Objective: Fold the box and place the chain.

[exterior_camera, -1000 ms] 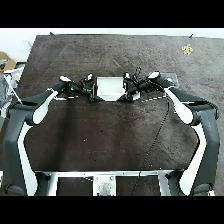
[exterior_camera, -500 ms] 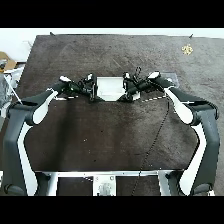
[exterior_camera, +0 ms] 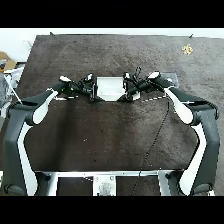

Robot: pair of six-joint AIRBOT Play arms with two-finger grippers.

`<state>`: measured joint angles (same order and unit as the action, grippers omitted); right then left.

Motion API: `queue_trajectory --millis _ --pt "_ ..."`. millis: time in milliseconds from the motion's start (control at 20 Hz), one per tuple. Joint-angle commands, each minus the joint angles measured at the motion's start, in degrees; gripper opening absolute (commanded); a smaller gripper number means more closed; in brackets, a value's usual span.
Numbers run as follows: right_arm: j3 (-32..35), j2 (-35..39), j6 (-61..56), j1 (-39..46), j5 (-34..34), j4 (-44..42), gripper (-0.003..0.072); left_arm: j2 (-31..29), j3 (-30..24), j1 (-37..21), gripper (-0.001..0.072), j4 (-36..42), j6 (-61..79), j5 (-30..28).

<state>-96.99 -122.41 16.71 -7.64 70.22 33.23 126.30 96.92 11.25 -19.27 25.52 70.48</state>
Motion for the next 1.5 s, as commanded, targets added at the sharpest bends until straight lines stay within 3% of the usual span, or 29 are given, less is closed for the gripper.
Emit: queue_trajectory --millis 0,200,450,700,750,850,900,1050,1450 --pt "0.0 0.22 -0.02 0.04 -0.17 -0.37 0.0687 0.0 -0.02 0.0 0.0274 0.0 0.0 0.02" --pt "0.0 2.91 -3.32 0.09 -1.49 6.08 0.0688 0.0 -0.02 0.0 0.0274 -0.02 0.0 0.0" --pt "0.02 8.96 -17.16 0.09 -1.38 22.29 0.0687 0.0 -0.02 0.0 0.0274 -0.02 0.0 0.0" --pt "0.02 17.11 -29.05 0.09 2.4 23.65 0.0676 0.0 -0.02 0.0 0.0275 0.0 0.02 0.0" --pt "0.04 18.05 -32.04 0.09 3.39 21.49 0.063 0.0 -0.02 0.0 0.0274 0.0 0.0 0.0" --pt "0.04 18.51 -32.3 0.09 6.27 14.95 0.0058 0.0 -0.02 0.0 0.0274 0.0 0.0 0.0" --pt "0.22 18.45 -32.2 0.07 6.54 10.95 0.0021 0.0 -0.02 0.0 0.0274 0.0 0.02 0.0" --pt "0.57 17.81 -28.5 -0.57 3.45 0.79 0.0019 0.0 -0.02 0.0 0.0274 0.0 0.0 0.0" --pt "0.55 12.68 -23.71 -1.51 -14.25 -0.26 0.0003 0.0 -0.02 0.0 0.0275 0.0 0.02 0.0"
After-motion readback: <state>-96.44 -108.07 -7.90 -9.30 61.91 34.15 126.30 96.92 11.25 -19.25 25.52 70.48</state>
